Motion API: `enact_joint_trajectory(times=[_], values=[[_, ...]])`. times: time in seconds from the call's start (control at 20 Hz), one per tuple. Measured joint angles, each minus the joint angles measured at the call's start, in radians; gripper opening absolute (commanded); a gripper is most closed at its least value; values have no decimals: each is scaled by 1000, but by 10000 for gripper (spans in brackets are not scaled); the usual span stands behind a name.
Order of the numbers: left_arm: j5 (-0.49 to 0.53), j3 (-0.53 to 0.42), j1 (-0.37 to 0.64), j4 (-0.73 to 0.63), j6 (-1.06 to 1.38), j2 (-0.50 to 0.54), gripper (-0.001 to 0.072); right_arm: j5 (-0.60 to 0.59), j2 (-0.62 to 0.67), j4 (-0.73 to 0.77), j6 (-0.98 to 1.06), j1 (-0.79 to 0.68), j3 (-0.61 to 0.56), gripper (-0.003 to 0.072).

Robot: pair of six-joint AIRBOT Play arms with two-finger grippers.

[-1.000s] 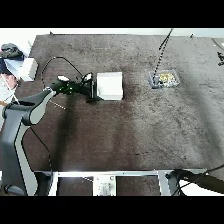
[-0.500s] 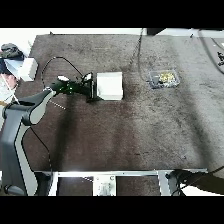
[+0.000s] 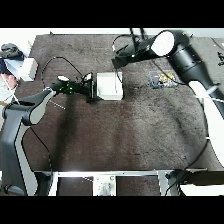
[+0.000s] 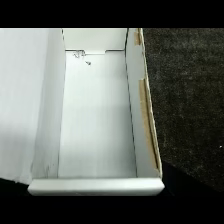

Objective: Fold the box and place the chain.

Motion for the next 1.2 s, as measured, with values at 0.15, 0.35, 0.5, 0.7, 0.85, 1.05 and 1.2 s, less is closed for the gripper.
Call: enact_joint_trajectory(times=[0.15, 0.35, 0.5, 0.7, 0.85, 1.05, 1.2], values=[[0, 0, 0, 0, 0, 0, 353, 16, -59, 9, 2, -2, -9, 366], [0, 0, 0, 0, 0, 0, 352, 81, -69, 1, 3, -52, -50, 340], [0, 0, 0, 0, 0, 0, 353, 87, -14, 7, 24, -134, -166, 342], [0, 0, 0, 0, 0, 0, 353, -76, 60, 7, 150, -293, -426, 359], [0, 0, 0, 0, 0, 0, 352, -245, 67, 38, 243, -381, -597, 359], [0, 0, 0, 0, 0, 0, 352, -446, 11, 170, 281, -422, -685, 359], [0, 0, 0, 0, 0, 0, 352, -546, -61, 264, 272, -418, -662, 359]])
